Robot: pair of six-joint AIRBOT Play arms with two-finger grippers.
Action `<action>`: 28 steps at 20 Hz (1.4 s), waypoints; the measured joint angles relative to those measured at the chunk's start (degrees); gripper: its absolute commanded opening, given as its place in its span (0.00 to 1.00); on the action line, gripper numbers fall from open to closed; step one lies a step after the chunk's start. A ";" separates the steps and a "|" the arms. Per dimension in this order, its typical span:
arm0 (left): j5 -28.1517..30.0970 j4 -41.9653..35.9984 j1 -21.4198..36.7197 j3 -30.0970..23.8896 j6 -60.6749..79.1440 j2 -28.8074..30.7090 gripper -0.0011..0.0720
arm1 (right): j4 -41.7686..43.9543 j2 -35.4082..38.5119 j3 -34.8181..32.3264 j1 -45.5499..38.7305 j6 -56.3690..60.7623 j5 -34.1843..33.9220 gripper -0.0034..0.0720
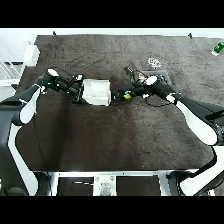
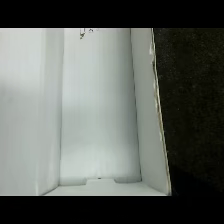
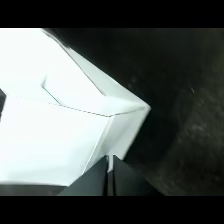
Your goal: Fold the box and place the chain.
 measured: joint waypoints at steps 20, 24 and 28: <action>0.00 -0.04 0.07 0.02 -0.04 0.04 0.77 | -22.82 -0.90 12.92 9.16 25.40 -1.05 0.63; 0.09 0.04 0.02 0.02 -0.02 0.02 0.77 | -30.95 -3.52 17.66 10.47 32.92 4.24 0.64; 0.09 0.04 0.00 0.02 -0.02 0.00 0.78 | -36.00 -5.14 20.37 11.52 37.53 8.04 0.64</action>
